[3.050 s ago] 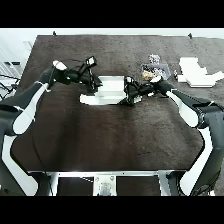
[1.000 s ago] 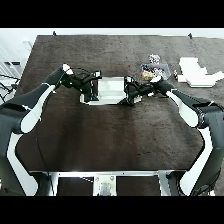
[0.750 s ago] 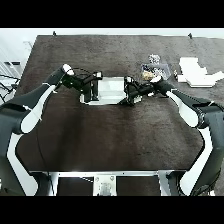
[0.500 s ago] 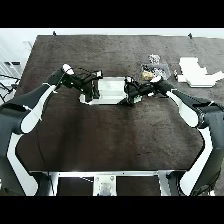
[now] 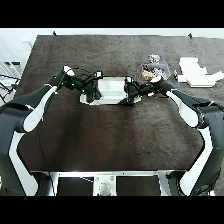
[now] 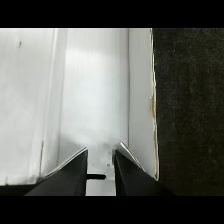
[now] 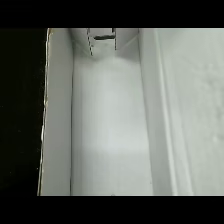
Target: Fold the box and place the chain.
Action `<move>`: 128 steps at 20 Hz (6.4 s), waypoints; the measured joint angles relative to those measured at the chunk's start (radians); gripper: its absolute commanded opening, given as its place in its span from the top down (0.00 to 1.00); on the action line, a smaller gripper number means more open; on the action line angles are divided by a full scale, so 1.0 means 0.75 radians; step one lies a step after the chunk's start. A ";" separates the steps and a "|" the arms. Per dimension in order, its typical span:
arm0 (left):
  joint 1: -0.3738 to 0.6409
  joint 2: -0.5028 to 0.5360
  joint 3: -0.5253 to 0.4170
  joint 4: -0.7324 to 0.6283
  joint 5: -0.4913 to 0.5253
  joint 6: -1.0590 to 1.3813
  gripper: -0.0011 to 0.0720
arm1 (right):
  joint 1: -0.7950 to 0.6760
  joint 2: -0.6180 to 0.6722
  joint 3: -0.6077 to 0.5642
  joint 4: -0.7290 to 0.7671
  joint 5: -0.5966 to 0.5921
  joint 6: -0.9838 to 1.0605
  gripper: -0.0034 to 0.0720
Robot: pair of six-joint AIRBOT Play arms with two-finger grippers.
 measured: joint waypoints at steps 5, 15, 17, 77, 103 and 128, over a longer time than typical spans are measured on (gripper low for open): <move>0.000 -0.006 0.000 -0.039 -0.002 0.018 0.54 | 0.000 0.000 0.000 0.001 0.001 -0.001 0.18; 0.000 -0.006 -0.001 -0.061 -0.025 0.020 0.87 | 0.000 -0.001 0.000 0.002 -0.006 -0.002 0.18; 0.003 -0.006 0.001 -0.061 -0.063 0.020 0.96 | 0.000 -0.001 0.000 0.002 -0.004 -0.002 0.18; 0.168 0.317 -0.541 -0.285 0.359 -1.179 0.93 | -0.001 -0.001 0.000 0.002 0.000 -0.001 0.18; 0.136 0.325 -0.441 -0.292 0.226 -1.259 0.50 | -0.001 -0.001 0.000 0.002 0.000 -0.001 0.18; -0.082 0.325 -0.304 0.198 0.405 -1.841 0.41 | -0.001 -0.001 0.000 0.002 -0.001 0.000 0.18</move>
